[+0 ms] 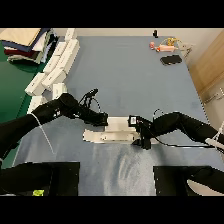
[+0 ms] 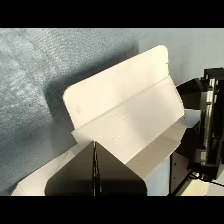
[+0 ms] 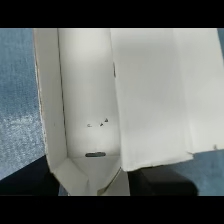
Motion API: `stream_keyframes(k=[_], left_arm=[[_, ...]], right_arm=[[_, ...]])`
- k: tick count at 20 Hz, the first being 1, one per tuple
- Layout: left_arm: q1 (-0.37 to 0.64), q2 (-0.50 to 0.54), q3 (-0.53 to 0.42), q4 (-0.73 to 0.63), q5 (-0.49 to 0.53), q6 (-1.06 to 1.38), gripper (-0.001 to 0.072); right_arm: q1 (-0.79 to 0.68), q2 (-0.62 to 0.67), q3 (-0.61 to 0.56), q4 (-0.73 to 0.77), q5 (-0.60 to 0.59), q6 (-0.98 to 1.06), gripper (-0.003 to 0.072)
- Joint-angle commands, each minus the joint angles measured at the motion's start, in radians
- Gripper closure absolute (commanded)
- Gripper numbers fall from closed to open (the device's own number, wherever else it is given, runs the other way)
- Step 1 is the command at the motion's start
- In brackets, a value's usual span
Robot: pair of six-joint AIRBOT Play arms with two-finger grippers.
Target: Fold the box.
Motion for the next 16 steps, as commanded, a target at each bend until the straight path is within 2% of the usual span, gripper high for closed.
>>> stream_keyframes(k=[1, 5, 7, 11, 16], left_arm=[[-0.001, -0.005, 0.001, -0.014, 0.004, 0.0, 0.0695], [-0.006, -0.001, 0.004, -0.021, 0.013, 0.039, 0.0695], [-0.005, 0.037, 0.01, -0.015, 0.014, 0.068, 0.0696], [0.021, 0.225, 0.009, 0.079, -0.001, 0.109, 0.0696], [0.071, 0.525, -0.027, 0.266, -0.14, 0.141, 0.0696]], right_arm=[[0.001, 0.001, 0.0, 0.0, 0.001, 0.0, 0.0178], [0.001, 0.001, 0.0, 0.001, -0.007, 0.0, 0.0178], [0.0, 0.001, 0.0, 0.001, -0.01, 0.0, 0.0178], [0.0, 0.001, 0.0, 0.001, -0.011, 0.0, 0.0178], [0.0, 0.001, 0.0, 0.001, -0.011, 0.0, 0.0177]])
